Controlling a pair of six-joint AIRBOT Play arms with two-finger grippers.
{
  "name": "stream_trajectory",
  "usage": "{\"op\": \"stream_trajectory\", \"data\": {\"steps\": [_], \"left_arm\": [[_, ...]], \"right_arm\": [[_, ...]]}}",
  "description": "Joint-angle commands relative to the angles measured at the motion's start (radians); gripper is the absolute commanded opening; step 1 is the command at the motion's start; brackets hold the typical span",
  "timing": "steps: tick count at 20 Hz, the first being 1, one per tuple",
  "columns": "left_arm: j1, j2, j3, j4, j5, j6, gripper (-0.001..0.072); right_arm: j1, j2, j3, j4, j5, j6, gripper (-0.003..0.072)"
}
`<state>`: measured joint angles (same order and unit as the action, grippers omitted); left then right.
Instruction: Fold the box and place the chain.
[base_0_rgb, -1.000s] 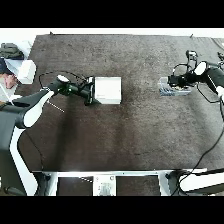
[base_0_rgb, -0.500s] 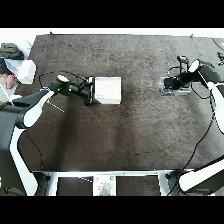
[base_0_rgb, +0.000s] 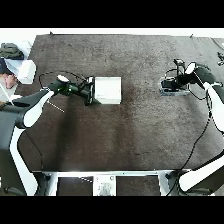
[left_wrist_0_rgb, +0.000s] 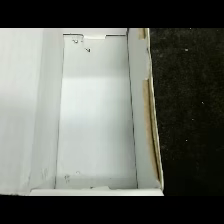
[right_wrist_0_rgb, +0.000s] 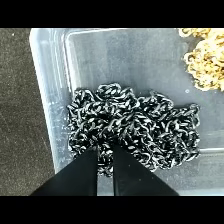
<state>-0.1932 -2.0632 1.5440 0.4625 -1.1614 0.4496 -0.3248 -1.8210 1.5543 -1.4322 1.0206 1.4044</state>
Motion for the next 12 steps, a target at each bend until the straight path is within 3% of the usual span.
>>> {"op": "stream_trajectory", "data": {"steps": [1, 8, 9, 10, 11, 12], "left_arm": [[0.0, 0.0, 0.0, 0.0, 0.0, 0.0, 0.0411], [0.0, 0.0, 0.0, 0.0, 0.0, 0.0, 0.0411], [0.0, 0.0, 0.0, 0.0, 0.0, 0.0, 0.0411], [0.0, 0.0, 0.0, 0.0, 0.0, 0.0, 0.0411], [0.0, 0.0, 0.0, 0.0, 0.0, 0.0, 0.0411], [0.0, 0.0, 0.0, 0.0, 0.0, 0.0, 0.0411]], "right_arm": [[0.002, 0.005, 0.001, -0.002, -0.012, -0.002, -0.001], [0.002, 0.089, 0.001, -0.002, -0.031, -0.002, -0.0009], [0.002, 0.092, 0.001, -0.002, -0.022, -0.002, 0.0051], [0.002, 0.089, 0.0, -0.002, -0.018, 0.006, 0.0311], [0.002, 0.082, 0.0, 0.001, -0.023, 0.002, 0.0332], [0.002, 0.075, 0.0, 0.001, -0.035, 0.003, 0.0258]]}}
